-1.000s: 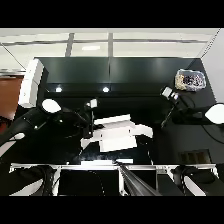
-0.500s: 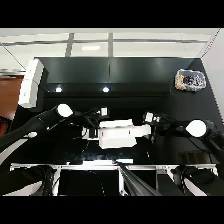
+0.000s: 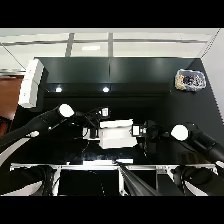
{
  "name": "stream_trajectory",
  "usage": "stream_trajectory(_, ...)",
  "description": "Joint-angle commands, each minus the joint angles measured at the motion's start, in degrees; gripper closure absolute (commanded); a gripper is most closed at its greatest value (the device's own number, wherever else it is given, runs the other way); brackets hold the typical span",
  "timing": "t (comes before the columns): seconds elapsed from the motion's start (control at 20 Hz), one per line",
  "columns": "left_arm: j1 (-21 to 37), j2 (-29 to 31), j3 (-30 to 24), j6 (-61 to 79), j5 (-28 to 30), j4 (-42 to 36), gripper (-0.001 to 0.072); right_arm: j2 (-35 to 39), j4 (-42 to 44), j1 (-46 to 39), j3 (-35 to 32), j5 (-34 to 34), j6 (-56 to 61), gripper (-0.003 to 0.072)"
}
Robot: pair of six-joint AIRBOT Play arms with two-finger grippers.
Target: Fold the box and place the chain.
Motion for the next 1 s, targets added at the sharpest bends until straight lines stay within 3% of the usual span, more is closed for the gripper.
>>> stream_trajectory(0.0, -0.02, -0.04, 0.04, -0.04, -1.16, 0.15, 0.0684, -1.33, 1.55, 2.71, -0.09, 0.09, -1.36, 0.0065)
stream_trajectory(0.35, -0.02, -0.04, 0.04, -0.07, -1.33, -0.04, 0.0683, -1.33, 6.88, 5.11, 0.13, -7.72, -1.31, 0.0065)
stream_trajectory(0.7, -0.04, -0.04, 0.04, -0.07, -1.38, -0.07, 0.0684, -1.33, 5.46, 0.76, 3.89, -8.81, -1.29, 0.0065)
stream_trajectory(0.95, -0.07, -0.04, 0.04, -0.04, -1.4, -0.07, 0.0684, -1.4, 10.23, -0.31, 4.11, -8.7, -3.8, 0.0065)
